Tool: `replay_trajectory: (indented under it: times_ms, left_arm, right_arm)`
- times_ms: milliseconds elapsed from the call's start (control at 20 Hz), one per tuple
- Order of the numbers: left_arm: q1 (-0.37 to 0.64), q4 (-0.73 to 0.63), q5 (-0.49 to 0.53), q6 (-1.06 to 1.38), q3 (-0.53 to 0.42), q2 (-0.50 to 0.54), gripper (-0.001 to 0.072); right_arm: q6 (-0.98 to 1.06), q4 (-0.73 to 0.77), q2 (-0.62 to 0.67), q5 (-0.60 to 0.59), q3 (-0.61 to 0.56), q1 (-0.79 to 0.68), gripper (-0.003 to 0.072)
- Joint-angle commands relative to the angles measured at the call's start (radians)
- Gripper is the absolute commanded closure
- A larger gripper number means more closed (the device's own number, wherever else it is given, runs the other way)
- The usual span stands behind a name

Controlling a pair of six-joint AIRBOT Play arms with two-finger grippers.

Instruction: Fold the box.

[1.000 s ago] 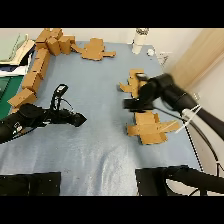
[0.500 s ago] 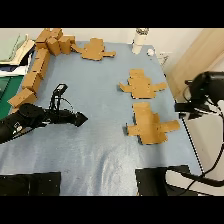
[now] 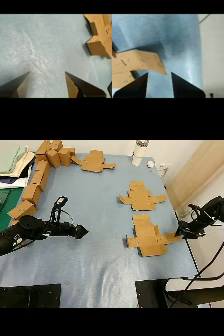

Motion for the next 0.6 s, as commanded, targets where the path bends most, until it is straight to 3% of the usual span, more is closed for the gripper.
replay_trajectory:
  times_ms: [0, 150, 200, 350, 400, 550]
  left_arm:
    - [0.001, -0.002, -0.008, -0.043, 0.001, 0.0, 0.0018]
    - [0.001, -0.002, -0.045, -0.082, 0.001, 0.0, 0.0018]
    - [0.001, -0.002, -0.059, -0.101, 0.001, 0.0, 0.0018]
    - [0.001, -0.021, -0.097, -0.13, 0.001, 0.0, 0.0018]
    - [0.001, -0.04, -0.1, -0.13, 0.001, 0.0, 0.0018]
    - [0.001, -0.126, -0.097, -0.13, 0.001, 0.0, 0.0018]
  right_arm:
    - [-0.072, 0.131, -0.046, -0.016, 0.001, -0.017, 0.0216]
    - [-0.101, 0.157, -0.06, -0.089, 0.0, -0.016, 0.0217]
    - [-0.105, 0.17, -0.061, -0.115, 0.0, -0.016, 0.0249]
    - [-0.106, 0.268, -0.06, -0.176, 0.0, -0.01, 0.0514]
    - [-0.105, 0.295, -0.06, -0.19, 0.0, 0.002, 0.0672]
    - [-0.06, 0.32, -0.058, -0.202, -0.021, 0.06, 0.0682]
